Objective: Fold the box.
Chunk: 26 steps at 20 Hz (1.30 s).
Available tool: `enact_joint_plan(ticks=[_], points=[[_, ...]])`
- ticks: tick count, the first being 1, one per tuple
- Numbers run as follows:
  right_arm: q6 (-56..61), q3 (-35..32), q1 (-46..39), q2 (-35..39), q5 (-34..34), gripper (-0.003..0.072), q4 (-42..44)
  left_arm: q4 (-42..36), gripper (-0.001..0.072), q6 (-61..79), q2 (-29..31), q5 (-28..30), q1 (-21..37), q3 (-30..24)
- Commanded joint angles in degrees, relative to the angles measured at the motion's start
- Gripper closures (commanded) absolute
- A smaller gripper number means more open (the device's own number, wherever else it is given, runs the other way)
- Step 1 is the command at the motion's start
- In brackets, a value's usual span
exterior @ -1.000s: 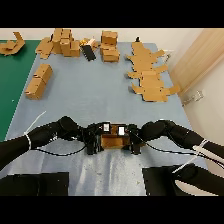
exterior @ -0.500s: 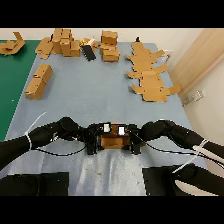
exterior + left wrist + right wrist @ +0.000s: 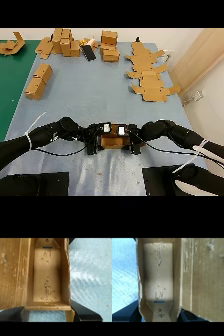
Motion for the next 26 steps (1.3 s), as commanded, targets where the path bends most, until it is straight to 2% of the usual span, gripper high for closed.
enact_joint_plan(ticks=[1, 9, 10, 11, 17, 21, 24, 26], points=[[0.00, 0.02, 0.00, -0.04, 0.00, 0.0190, 0.00, 0.00, 0.0192, -0.02, -0.04, 0.07, -0.02, 0.04], [0.00, 0.02, 0.00, -0.04, -0.02, 0.0189, 0.04, 0.00, 0.0192, -0.02, -0.02, 0.07, -0.02, 0.04], [0.02, 0.02, 0.00, 0.11, -0.17, 0.0063, 0.61, 0.00, 0.0192, -0.02, -0.02, 0.07, -0.02, 0.04], [0.02, 0.02, 0.00, 0.68, -0.79, -0.0025, 0.55, 0.00, 0.0192, -0.02, -0.02, 0.07, -0.02, 0.04], [0.04, 0.02, 0.00, 6.19, -2.69, -0.0024, -2.82, 0.00, 0.0192, -0.02, -0.02, 0.07, -0.02, 0.04], [0.33, 0.02, -0.02, 12.24, -7.58, -0.0023, -8.48, 0.00, 0.0192, -0.02, -0.02, 0.07, -0.02, 0.04], [7.65, 0.02, -0.02, 16.24, -9.60, -0.0023, -13.81, 0.00, 0.0192, -0.02, -0.02, 0.07, -0.02, 0.04], [12.24, 0.02, -0.02, 19.93, -13.27, -0.0023, -15.67, 0.00, 0.0192, -0.02, -0.04, 0.07, -0.02, 0.04]])
